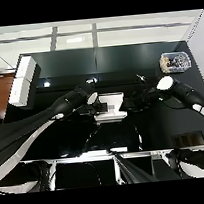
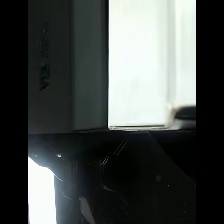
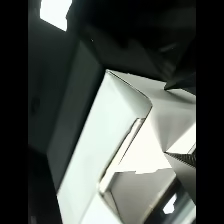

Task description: Fold the box and place the chain.

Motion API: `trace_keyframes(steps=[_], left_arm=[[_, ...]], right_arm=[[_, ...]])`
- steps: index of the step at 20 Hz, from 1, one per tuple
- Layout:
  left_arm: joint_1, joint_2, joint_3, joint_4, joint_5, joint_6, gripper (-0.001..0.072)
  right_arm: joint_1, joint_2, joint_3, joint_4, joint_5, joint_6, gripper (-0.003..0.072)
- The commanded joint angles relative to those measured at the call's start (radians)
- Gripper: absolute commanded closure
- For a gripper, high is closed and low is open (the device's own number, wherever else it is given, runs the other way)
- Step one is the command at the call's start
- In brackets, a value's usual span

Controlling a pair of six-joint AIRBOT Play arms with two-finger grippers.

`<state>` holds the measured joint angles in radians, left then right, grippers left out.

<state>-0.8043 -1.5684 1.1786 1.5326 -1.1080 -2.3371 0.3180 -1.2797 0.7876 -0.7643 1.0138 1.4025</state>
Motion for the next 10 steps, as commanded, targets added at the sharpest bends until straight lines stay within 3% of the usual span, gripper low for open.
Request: trace_keyframes(steps=[1,7,10], left_arm=[[0.001,-0.001,0.001,0.0,0.0,0.0,0.0683],[0.001,-0.001,0.001,0.0,0.002,0.0,0.0683],[0.001,-0.001,0.001,0.0,0.001,0.0,0.0683]], right_arm=[[0.093,0.0,0.05,-0.194,-0.052,0.227,0.0248],[0.231,-0.001,0.119,-0.454,-0.049,0.541,0.026],[0.27,-0.002,0.136,-0.491,-0.052,0.601,0.0318]])
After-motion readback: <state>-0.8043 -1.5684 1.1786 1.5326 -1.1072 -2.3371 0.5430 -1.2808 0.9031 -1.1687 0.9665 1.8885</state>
